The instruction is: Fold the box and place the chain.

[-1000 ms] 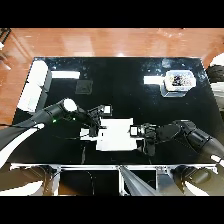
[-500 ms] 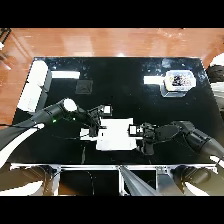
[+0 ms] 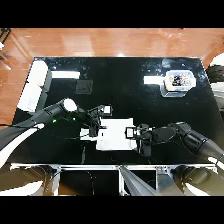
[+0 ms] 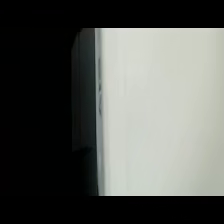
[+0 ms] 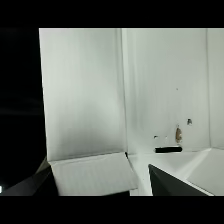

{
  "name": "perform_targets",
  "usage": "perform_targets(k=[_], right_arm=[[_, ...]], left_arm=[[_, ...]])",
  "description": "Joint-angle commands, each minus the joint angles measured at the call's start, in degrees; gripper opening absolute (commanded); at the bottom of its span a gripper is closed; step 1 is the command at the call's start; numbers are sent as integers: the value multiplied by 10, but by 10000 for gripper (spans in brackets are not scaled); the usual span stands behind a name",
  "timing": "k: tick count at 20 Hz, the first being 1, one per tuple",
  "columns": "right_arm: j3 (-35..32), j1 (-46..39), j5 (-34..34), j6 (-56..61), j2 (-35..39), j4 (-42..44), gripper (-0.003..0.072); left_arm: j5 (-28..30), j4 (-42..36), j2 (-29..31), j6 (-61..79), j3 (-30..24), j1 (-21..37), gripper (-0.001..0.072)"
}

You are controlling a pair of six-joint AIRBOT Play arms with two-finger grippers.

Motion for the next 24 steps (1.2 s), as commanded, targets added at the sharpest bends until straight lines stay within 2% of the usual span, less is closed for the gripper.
perform_targets(k=[1,4,9,16,24], right_arm=[[0,2,21,11,0,21,701],[0,2,20,32,0,52,701],[12,1,25,71,1,52,702],[16,1,66,109,1,52,702],[17,1,130,74,2,39,702]], left_arm=[[0,0,0,0,0,0,17],[0,0,0,0,0,0,17],[0,0,0,-2,0,0,17],[0,-2,0,-8,0,0,17],[-5,-2,0,-13,0,0,17]])
